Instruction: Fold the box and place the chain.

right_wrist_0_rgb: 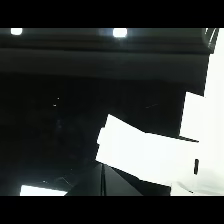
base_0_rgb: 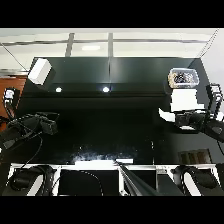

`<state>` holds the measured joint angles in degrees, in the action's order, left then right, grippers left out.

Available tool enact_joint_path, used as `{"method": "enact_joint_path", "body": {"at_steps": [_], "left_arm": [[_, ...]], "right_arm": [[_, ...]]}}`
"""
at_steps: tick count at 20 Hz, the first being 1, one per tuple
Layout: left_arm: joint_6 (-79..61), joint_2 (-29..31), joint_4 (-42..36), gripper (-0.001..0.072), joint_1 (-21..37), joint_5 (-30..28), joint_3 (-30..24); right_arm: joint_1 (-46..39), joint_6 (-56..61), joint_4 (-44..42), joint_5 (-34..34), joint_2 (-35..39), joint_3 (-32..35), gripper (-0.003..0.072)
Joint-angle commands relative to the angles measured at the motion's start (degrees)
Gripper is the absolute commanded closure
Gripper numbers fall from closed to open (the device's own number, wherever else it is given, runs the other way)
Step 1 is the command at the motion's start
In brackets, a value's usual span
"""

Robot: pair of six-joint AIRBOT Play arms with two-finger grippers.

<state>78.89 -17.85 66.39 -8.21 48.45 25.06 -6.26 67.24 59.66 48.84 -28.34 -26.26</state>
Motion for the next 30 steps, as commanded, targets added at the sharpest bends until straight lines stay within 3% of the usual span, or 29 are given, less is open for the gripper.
{"method": "enact_joint_path", "body": {"at_steps": [1,19,24,29,30], "left_arm": [[-0.02,0.04,0.0,0.0682,-0.02,-0.02,-0.04],[-0.07,0.04,-0.02,0.0682,-0.02,-0.17,-0.04],[-0.02,0.04,-1.42,0.0682,-0.04,-5.81,-0.04],[-0.04,0.02,-8.39,0.0678,-0.02,-12.39,-0.04],[-0.04,0.0,-8.35,0.0652,-0.02,-14.58,-0.04]], "right_arm": [[-0.04,0.02,0.0,0.02,0.04,0.0,0.0668],[-0.04,0.02,-1.11,-1.97,0.04,0.0,0.0668],[-0.04,0.04,-1.11,-1.42,0.04,0.0,0.0668],[-0.04,0.04,-1.84,-1.49,0.04,0.0,0.0666],[-0.04,0.07,-2.69,-1.38,0.04,0.0,0.065]]}}
